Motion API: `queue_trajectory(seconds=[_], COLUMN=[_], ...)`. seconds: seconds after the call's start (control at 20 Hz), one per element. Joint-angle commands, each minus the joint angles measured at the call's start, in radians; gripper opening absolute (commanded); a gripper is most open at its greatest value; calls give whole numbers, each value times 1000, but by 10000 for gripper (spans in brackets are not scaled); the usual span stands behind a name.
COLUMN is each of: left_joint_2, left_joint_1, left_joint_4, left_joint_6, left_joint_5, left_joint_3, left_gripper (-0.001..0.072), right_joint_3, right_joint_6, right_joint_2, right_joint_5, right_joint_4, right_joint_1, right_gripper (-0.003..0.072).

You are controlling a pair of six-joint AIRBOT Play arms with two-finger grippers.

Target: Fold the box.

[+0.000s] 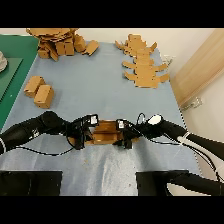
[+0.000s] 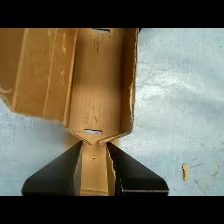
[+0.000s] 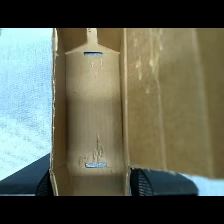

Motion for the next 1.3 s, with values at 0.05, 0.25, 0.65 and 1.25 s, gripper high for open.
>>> queue_trajectory(seconds=[0.05, 0.25, 0.65, 1.25], left_joint_2=[-1, -11, -19, -19], left_joint_1=[-9, -47, -62, -62], left_joint_4=[-48, -48, -63, -71], left_joint_6=[45, 45, 46, 45], left_joint_5=[29, 60, 103, 103], left_joint_3=[1, 1, 5, 5], left_gripper=[215, 214, 45, 47], right_joint_3=[-1, -1, -1, -1], right_joint_6=[0, 0, 0, 0], right_joint_2=[0, 0, 0, 0], right_joint_5=[0, 0, 0, 0], right_joint_4=[0, 0, 0, -2], right_joint_1=[0, 0, 0, 0], right_gripper=[460, 461, 461, 461])
